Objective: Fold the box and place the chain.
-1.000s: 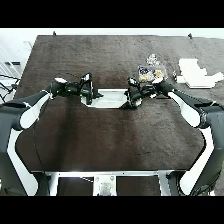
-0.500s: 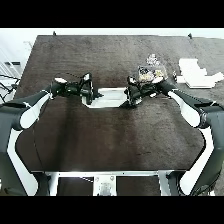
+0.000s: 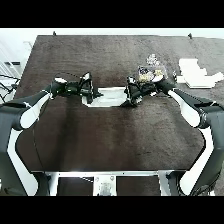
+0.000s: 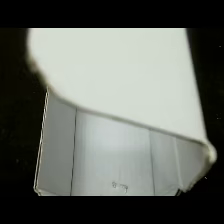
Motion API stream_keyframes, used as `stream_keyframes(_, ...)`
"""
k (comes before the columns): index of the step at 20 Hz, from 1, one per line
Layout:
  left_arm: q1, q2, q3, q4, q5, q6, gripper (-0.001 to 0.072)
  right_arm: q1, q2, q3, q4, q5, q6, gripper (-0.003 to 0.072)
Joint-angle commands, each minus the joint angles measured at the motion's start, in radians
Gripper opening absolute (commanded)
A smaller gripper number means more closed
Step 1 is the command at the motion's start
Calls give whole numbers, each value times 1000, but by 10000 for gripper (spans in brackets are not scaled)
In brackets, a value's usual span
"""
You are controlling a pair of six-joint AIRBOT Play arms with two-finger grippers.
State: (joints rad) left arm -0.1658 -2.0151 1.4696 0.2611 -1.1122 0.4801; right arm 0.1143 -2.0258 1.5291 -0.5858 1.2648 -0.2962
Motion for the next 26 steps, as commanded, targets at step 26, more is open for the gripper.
stream_keyframes(26, 0, 1, 1, -4, -5, 0, 21, 11, -2, 2, -2, 0, 15, 583)
